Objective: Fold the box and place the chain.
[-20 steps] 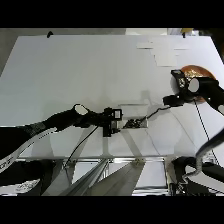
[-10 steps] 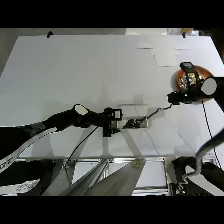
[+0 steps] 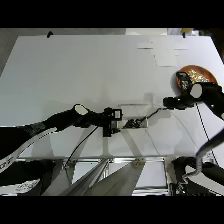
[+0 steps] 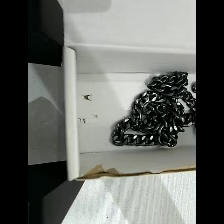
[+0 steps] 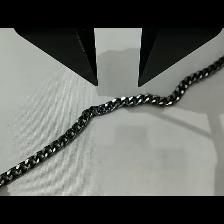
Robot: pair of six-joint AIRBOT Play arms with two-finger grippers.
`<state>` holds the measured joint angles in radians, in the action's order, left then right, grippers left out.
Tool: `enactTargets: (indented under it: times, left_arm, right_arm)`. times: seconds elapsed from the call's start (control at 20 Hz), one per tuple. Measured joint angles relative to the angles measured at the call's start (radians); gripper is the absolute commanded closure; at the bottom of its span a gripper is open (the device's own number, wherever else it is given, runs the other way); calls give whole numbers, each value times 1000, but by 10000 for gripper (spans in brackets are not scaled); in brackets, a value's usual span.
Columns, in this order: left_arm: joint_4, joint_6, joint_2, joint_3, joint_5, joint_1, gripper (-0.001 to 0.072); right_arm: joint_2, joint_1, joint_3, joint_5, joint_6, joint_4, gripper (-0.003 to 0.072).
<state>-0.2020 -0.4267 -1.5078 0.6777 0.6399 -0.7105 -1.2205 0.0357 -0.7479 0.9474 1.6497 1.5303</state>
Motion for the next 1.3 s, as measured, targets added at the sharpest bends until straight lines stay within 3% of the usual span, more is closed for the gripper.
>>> enactTargets:
  times: [0.75, 0.9, 0.95, 1.3]
  left_arm:
    - [0, 0, 0, 0, 0, 0, 502]
    - [0, 0, 0, 0, 0, 0, 502]
    - [0, 0, 0, 0, 0, 0, 502]
    - [0, 0, 0, 0, 0, 0, 502]
  right_arm:
    - [-77, 0, 5, -86, 68, 19, 468]
    - [-86, 0, 4, -93, 71, 23, 588]
    - [-90, 0, 4, -90, 71, 26, 665]
    - [-61, 0, 6, -35, -28, 14, 665]
